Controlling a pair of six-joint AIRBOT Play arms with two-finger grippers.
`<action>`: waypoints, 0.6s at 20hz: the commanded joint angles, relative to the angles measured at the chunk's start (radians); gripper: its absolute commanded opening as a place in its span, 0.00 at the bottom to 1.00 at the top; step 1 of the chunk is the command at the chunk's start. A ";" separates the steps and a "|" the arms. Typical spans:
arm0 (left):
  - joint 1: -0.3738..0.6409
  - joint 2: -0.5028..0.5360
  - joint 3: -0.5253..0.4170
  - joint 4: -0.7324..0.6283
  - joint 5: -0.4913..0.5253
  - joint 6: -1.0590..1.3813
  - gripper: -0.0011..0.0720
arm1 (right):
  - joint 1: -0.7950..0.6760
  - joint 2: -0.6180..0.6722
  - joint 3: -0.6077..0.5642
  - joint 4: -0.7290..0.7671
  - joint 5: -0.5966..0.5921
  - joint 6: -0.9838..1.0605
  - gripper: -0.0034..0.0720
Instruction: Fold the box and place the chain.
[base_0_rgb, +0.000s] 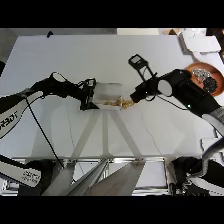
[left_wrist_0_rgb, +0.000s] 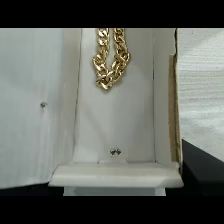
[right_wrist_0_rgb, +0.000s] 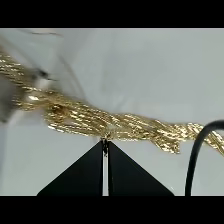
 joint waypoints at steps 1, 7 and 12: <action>0.000 0.000 0.000 0.000 0.000 0.000 0.45 | 0.141 0.008 0.000 0.028 -0.127 -0.014 0.06; 0.000 0.000 0.000 0.000 0.000 0.000 0.45 | 0.245 -0.035 0.001 0.157 -0.346 -0.014 0.06; 0.000 0.000 0.000 0.000 0.000 0.000 0.45 | 0.246 -0.168 0.000 0.158 -0.373 -0.013 0.06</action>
